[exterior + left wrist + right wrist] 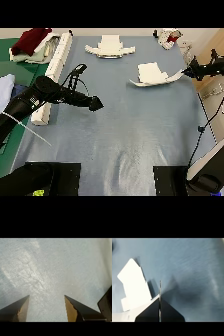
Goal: Fold the box.
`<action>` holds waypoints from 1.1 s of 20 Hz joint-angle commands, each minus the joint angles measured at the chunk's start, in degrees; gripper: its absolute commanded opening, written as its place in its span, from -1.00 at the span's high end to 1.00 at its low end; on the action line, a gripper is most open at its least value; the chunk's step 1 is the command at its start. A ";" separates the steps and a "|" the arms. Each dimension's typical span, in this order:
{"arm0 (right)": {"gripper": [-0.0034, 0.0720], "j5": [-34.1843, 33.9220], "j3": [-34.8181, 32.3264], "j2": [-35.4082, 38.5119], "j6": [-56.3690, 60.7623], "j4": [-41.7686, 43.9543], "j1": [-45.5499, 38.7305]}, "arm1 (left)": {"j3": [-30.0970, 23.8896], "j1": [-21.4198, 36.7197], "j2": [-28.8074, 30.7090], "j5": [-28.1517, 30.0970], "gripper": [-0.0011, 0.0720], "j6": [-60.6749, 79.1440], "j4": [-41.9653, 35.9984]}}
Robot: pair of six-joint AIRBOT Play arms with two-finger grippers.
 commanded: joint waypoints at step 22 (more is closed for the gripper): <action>0.76 22.51 -87.71 66.01 1.92 -0.72 23.85 | 0.04 0.07 0.00 -4.96 0.21 -3.37 -0.59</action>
